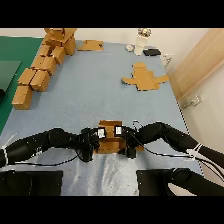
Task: Fold the box.
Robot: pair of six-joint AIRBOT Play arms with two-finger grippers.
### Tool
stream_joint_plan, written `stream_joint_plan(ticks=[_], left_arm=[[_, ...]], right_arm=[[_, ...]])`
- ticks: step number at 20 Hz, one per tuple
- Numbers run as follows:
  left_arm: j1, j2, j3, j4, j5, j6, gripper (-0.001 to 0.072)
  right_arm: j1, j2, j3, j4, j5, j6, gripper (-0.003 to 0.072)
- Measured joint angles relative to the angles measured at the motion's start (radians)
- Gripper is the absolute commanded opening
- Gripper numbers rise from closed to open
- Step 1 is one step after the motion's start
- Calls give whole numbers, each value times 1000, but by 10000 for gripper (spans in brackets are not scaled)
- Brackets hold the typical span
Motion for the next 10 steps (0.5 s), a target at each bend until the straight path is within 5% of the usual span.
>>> stream_joint_plan(ticks=[2,3,4,5,10], left_arm=[[-13,-7,0,-11,15,16,69],[-18,-10,0,-14,19,21,242],[-21,-12,0,-19,22,26,546],[-24,-13,0,-22,25,27,651],[-29,-16,0,-27,27,34,649]], right_arm=[[0,0,0,0,0,0,538],[0,0,0,0,0,0,538],[0,0,0,0,0,0,538],[0,0,0,0,0,-1,538],[0,0,0,0,0,-1,538]])
